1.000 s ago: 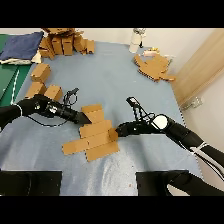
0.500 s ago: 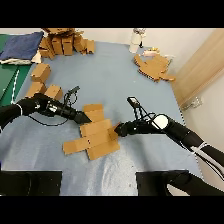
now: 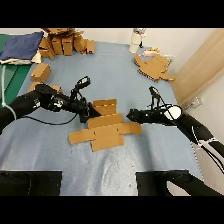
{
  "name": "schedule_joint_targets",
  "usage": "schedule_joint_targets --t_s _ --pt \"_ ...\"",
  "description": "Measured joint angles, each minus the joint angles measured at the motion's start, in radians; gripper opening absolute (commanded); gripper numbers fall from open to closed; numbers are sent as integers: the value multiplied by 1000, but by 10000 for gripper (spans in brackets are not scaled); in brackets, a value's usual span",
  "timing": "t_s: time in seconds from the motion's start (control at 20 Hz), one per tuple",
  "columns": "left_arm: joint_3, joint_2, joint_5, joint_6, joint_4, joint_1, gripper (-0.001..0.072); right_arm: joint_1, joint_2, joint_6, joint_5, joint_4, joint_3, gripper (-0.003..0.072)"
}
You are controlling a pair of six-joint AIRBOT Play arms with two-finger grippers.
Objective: Fold the box.
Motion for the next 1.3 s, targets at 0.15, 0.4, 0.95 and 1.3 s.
schedule_joint_targets --t_s 0.15,0.4,0.95,1.3 --pt "-68 95 156 161 -4 -79 9 -14 2 19 -23 4 9 225" --pt "-216 177 302 391 -91 -170 10 -21 2 33 -47 9 14 225" --pt "-315 158 308 489 -184 -159 10 -21 2 36 -33 19 14 223" --pt "-313 99 213 494 -196 -34 10 -20 3 37 6 30 14 156"
